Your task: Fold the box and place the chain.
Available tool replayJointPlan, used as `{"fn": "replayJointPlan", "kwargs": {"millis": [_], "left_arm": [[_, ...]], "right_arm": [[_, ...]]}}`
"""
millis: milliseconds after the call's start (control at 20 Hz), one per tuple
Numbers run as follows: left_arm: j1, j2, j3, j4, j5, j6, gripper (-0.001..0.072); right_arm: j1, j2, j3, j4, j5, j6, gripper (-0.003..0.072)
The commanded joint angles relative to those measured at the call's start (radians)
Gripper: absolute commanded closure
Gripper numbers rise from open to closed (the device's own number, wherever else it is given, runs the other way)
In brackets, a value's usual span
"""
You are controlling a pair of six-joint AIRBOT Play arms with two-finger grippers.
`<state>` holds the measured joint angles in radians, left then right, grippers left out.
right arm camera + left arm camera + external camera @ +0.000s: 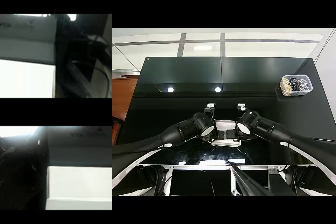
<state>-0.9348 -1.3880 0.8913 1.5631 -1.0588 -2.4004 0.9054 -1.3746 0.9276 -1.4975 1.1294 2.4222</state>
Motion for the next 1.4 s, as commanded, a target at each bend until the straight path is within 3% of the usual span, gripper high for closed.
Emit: {"fn": "replayJointPlan", "kwargs": {"millis": [0, 300, 700, 1000, 1150, 1200, 1250, 1300, 1350], "left_arm": [[0.000, -0.001, 0.000, -0.001, -0.001, -0.005, 0.0678], [0.000, -0.001, 0.000, -0.002, -0.001, -0.005, 0.0678], [0.000, -0.001, 0.000, -0.005, -0.001, -0.005, 0.0678], [0.000, -0.001, 0.000, -0.005, -0.012, -0.005, 0.0678], [0.000, -0.001, 0.000, -0.005, -0.017, -0.005, 0.0678], [0.000, -0.001, 0.000, -0.005, -0.018, -0.005, 0.0678], [0.000, -0.001, 0.000, -0.005, -0.020, -0.005, 0.0678], [0.000, -0.001, 0.000, -0.005, -0.020, -0.005, 0.0678], [0.000, -0.001, 0.000, -0.005, -0.019, -0.005, 0.0678]], "right_arm": [[0.000, 0.000, 0.001, 0.000, -0.006, 0.009, 0.0370], [0.000, 0.056, 0.005, -0.022, 0.043, -0.061, 0.0370], [-0.031, 0.307, 0.009, -0.192, 0.224, -0.157, 0.0371], [-0.274, 0.468, 0.009, -0.519, 0.300, -0.263, 0.0371], [-0.488, 0.466, -0.006, -0.573, 0.156, -0.337, 0.0370], [-0.568, 0.463, -0.014, -0.570, 0.084, -0.337, 0.0351], [-0.640, 0.453, -0.016, -0.561, 0.022, -0.338, 0.0101], [-0.710, 0.435, -0.016, -0.535, -0.046, -0.351, -0.0034], [-0.769, 0.412, -0.016, -0.486, -0.115, -0.375, -0.0034]]}}
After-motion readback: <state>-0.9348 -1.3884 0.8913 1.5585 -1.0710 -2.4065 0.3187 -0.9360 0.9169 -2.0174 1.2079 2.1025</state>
